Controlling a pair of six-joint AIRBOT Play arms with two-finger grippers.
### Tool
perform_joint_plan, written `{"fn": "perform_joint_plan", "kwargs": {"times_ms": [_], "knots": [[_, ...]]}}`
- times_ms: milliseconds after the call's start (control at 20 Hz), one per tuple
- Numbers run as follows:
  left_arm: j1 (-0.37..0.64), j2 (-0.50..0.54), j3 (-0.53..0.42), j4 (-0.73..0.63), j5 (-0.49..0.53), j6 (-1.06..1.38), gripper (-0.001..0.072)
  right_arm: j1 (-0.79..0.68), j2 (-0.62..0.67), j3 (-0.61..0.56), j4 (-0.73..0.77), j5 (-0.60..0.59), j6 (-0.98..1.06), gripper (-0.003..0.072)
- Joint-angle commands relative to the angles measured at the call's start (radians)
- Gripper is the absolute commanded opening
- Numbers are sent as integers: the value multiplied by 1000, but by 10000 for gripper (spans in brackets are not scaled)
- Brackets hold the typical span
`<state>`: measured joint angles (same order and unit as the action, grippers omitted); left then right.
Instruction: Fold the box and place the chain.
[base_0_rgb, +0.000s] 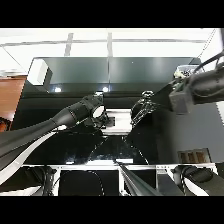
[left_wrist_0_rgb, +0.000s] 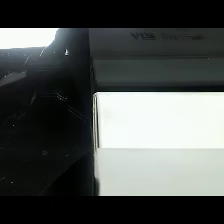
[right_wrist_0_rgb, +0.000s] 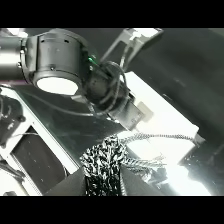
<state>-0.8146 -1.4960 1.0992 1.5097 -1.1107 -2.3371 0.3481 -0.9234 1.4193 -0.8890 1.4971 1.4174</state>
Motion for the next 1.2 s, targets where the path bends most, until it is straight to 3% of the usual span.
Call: {"fn": "perform_joint_plan", "kwargs": {"times_ms": [0, 250, 800, 1150], "knots": [[1, 0, 0, 0, 0, 0, 26, 30, -27, -35, 12, -111, -4, 9], [1, 0, 0, 0, -1, 0, 26, 29, -56, -34, 85, -194, -36, 9], [1, 0, 0, 0, -1, 0, 26, -8, -57, -1, 115, -142, -41, 9], [1, 0, 0, 0, -1, 0, 26, -34, -56, 0, 167, -221, -38, 9]]}}
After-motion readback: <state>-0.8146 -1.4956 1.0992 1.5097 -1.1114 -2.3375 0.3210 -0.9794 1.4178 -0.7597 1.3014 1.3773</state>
